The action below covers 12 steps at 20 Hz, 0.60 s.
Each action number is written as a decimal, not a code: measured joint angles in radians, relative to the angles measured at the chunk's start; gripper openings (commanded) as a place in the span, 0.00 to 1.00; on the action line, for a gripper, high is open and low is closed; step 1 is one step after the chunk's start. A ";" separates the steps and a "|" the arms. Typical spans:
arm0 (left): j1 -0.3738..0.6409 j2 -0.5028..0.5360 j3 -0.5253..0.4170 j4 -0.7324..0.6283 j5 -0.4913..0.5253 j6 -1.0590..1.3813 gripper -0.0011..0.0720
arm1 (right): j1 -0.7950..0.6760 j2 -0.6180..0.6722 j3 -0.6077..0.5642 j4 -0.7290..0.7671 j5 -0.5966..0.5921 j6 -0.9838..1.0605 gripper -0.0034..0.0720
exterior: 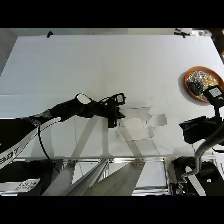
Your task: Fold the box and place the chain.
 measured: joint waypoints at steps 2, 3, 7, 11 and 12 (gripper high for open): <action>0.000 -0.009 0.000 -0.028 0.000 0.029 0.02 | 0.000 0.000 0.000 0.000 -0.001 0.000 0.34; 0.000 -0.014 0.000 -0.036 0.000 0.039 0.02 | 0.000 0.000 0.000 0.000 -0.001 0.000 0.34; 0.000 -0.033 0.001 -0.055 -0.014 0.059 0.02 | 0.000 0.000 0.000 0.000 -0.001 0.000 0.34; 0.000 -0.039 0.001 -0.027 -0.042 0.064 0.02 | 0.000 0.000 0.000 0.000 -0.004 0.000 0.34; 0.000 -0.039 0.001 -0.016 -0.046 0.065 0.02 | 0.000 0.000 0.000 0.000 -0.007 0.000 0.34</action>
